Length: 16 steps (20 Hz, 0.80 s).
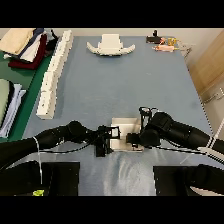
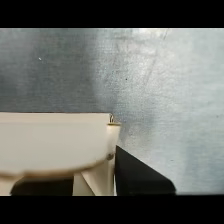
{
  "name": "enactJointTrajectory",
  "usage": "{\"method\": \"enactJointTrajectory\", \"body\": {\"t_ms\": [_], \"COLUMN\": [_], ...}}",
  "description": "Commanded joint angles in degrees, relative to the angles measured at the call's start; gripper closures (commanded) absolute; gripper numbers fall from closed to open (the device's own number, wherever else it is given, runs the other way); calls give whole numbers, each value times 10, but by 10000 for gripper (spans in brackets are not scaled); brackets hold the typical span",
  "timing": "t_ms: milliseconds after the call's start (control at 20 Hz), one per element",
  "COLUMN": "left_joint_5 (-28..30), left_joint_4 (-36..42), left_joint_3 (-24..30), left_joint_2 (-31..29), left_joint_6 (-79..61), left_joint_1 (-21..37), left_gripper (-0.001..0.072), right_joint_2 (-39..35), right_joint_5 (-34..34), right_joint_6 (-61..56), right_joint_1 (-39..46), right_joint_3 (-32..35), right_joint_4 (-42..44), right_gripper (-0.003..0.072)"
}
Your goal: Fold the box.
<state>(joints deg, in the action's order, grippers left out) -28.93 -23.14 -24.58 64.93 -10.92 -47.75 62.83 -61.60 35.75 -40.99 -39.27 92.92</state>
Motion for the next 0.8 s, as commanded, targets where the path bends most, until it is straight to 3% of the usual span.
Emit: {"method": "enactJointTrajectory", "body": {"t_ms": [0,150,200,350,600,650,750], "left_joint_5": [0,0,0,0,0,0,0], "left_joint_4": [0,0,0,0,0,0,0], "left_joint_3": [0,0,0,0,0,0,0], "left_joint_2": [0,0,0,0,0,0,0], "left_joint_6": [0,0,0,0,0,0,0], "left_joint_1": [0,0,0,0,0,0,0], "left_gripper": [113,113,113,114,113,113,113], "right_joint_2": [1,1,1,1,1,1,0], "right_joint_5": [-10,-26,-25,-25,-25,-25,-28], "right_joint_6": [-39,-52,-53,-53,-46,-39,-31], "right_joint_1": [-1,-1,-1,-2,-2,-2,-2], "right_joint_3": [0,0,0,0,-1,-1,-1], "right_joint_4": [-17,-34,-38,-54,-62,-62,-59], "right_gripper": [351,354,411,683,683,634,431]}}
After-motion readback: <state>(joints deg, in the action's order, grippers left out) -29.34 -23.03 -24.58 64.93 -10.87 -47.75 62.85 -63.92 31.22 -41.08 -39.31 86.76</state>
